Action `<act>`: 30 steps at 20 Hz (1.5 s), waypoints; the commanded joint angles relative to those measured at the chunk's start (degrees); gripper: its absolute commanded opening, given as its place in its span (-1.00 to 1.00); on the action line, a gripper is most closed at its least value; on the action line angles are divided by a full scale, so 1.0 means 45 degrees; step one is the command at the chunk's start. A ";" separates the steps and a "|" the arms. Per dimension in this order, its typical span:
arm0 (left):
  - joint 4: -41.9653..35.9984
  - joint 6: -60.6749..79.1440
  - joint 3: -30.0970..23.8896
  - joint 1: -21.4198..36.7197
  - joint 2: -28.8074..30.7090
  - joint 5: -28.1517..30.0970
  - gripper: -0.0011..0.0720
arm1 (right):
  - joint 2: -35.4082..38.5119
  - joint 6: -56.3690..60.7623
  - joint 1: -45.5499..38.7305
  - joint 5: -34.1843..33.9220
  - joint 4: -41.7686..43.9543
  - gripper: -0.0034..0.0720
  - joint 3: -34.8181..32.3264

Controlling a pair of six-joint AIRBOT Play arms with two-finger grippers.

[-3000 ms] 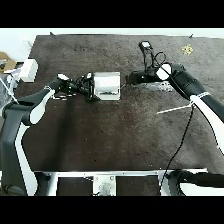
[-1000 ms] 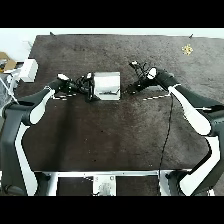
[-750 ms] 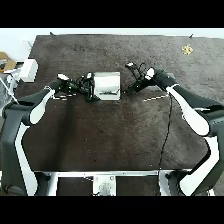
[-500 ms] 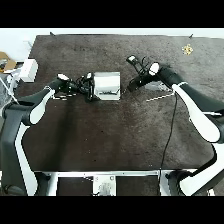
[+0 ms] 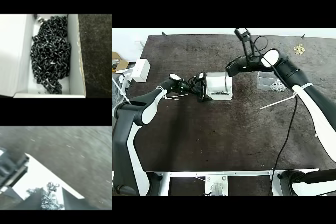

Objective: Fold the box and place the chain.

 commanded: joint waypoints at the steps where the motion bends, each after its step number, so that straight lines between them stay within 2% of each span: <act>1: 0.0005 0.0005 0.0000 -0.0005 -0.0010 0.0000 -0.35 | -0.0267 0.0933 0.0466 -0.0185 -0.0981 -0.21 -0.0005; 5: 0.0005 0.0005 0.0000 -0.0005 -0.0010 0.0005 -0.35 | -0.0175 0.1093 -0.0272 -0.0753 -0.1685 -0.22 -0.0005; 6: 0.0005 0.0005 0.0000 -0.0005 -0.0010 0.0000 -0.35 | -0.0204 0.1093 -0.0578 -0.1069 -0.1685 -0.42 0.0000; 7: 0.0005 0.0005 0.0000 -0.0005 -0.0010 0.0000 -0.35 | -0.0253 0.1078 -0.0908 -0.1302 -0.1647 -0.53 0.0000; 9: 0.0005 0.0005 0.0000 -0.0005 -0.0010 0.0005 -0.35 | -0.0549 0.0228 -0.1617 -0.0937 -0.1277 -0.53 0.0340; 13: 0.0005 0.0005 0.0000 -0.0005 -0.0010 0.0000 -0.35 | -0.2560 -0.3483 -0.2943 0.1865 0.2739 -0.53 0.2361; 15: 0.0005 0.0010 0.0000 -0.0005 -0.0010 0.0005 -0.35 | -0.3939 -0.5416 -0.3444 0.3254 0.4741 -0.68 0.3351; 19: 0.0005 0.0005 0.0000 -0.0005 -0.0010 0.0000 -0.35 | -0.5799 -0.7480 -0.3813 0.4940 0.7864 -0.68 0.3973; 22: 0.0005 0.0005 0.0000 -0.0005 -0.0010 0.0000 -0.35 | -0.6193 -0.7985 -0.3774 0.5877 0.7898 -0.68 0.3954; 24: 0.0005 0.0005 0.0000 -0.0005 -0.0010 0.0000 -0.35 | -0.5994 -0.8568 -0.3769 0.6790 0.7902 -0.69 0.3949; 27: 0.0005 0.0010 0.0000 -0.0005 -0.0010 0.0005 -0.35 | -0.5620 -0.9272 -0.3628 0.7266 0.7888 -0.69 0.3852; 29: 0.0005 0.0010 0.0000 -0.0005 -0.0010 0.0005 -0.35 | -0.5474 -0.9874 -0.3356 0.7888 0.7742 -0.86 0.3847; 30: 0.0005 0.0005 0.0000 -0.0005 -0.0010 0.0000 -0.35 | -0.5396 -0.9928 -0.3181 0.7970 0.7368 -0.86 0.3808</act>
